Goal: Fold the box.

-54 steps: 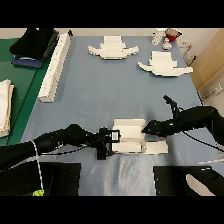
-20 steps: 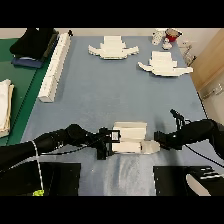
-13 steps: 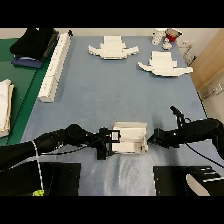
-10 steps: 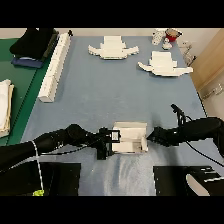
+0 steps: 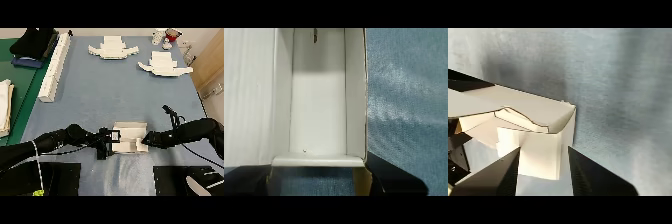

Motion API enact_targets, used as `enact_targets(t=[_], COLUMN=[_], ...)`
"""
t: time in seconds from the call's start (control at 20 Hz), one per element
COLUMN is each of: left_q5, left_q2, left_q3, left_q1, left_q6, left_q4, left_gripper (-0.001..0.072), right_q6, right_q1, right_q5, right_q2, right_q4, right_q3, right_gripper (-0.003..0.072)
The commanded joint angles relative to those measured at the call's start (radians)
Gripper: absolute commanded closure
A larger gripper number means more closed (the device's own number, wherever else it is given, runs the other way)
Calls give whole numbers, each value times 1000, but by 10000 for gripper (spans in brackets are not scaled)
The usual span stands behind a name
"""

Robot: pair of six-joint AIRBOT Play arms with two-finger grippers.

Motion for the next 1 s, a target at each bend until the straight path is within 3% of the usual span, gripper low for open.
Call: enact_targets(t=[0.0,0.25,0.6,0.95], left_q5=[0,0,0,0], left_q2=[0,0,0,0], left_q3=[0,0,0,0], left_q1=[0,0,0,0], left_q6=[0,0,0,0], left_q4=[0,0,0,0], left_gripper=[297,297,297,297], right_q6=[6,165,374,628], right_q1=[72,188,399,496], right_q5=[53,64,69,56], right_q2=[-33,-111,-266,-338], right_q4=[-32,-211,-313,-472], right_q3=[0,84,185,227], right_gripper=[239,240,279,279])
